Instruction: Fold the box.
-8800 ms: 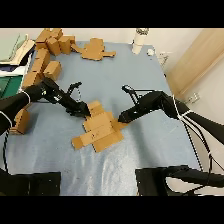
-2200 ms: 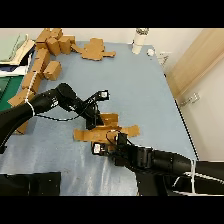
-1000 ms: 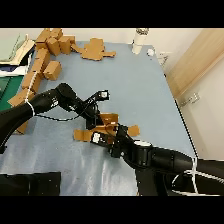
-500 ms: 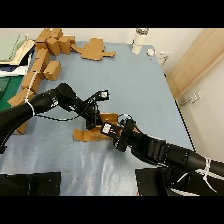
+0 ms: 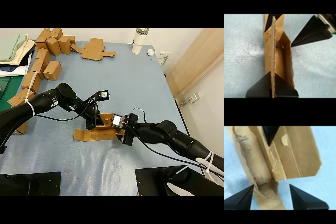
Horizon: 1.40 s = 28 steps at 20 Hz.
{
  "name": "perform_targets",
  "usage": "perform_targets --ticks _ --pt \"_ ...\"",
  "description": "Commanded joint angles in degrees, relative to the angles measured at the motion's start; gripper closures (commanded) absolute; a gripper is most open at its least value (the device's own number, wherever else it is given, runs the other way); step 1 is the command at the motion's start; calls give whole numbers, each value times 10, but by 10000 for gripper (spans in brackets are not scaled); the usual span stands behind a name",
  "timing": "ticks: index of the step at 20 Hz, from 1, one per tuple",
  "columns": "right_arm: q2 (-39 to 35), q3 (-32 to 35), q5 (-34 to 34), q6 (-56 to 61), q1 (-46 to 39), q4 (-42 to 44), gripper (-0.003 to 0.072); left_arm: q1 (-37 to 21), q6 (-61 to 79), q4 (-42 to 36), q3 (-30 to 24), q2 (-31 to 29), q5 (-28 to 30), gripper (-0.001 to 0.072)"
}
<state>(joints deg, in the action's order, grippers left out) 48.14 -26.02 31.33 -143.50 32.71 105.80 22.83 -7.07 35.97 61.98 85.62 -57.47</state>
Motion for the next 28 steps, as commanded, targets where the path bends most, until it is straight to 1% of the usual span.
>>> perform_targets --ticks 1,4,11,23,24,27,28 --pt "39 -9 29 -197 -48 160 -34 0 0 0 0 0 0 696" --pt "87 -30 54 -250 -55 190 -34 0 0 0 0 0 0 697" --pt "146 -35 63 -256 -55 190 -33 0 0 0 0 0 0 697" --pt "142 -38 63 -256 -55 188 -26 0 0 0 0 0 0 697" --pt "142 -38 62 -256 -55 188 -15 0 0 0 0 0 0 696" --pt "142 -38 68 -256 -55 189 -13 0 0 0 0 0 0 697" --pt "142 -38 70 -256 -55 189 47 0 0 0 0 0 0 697"
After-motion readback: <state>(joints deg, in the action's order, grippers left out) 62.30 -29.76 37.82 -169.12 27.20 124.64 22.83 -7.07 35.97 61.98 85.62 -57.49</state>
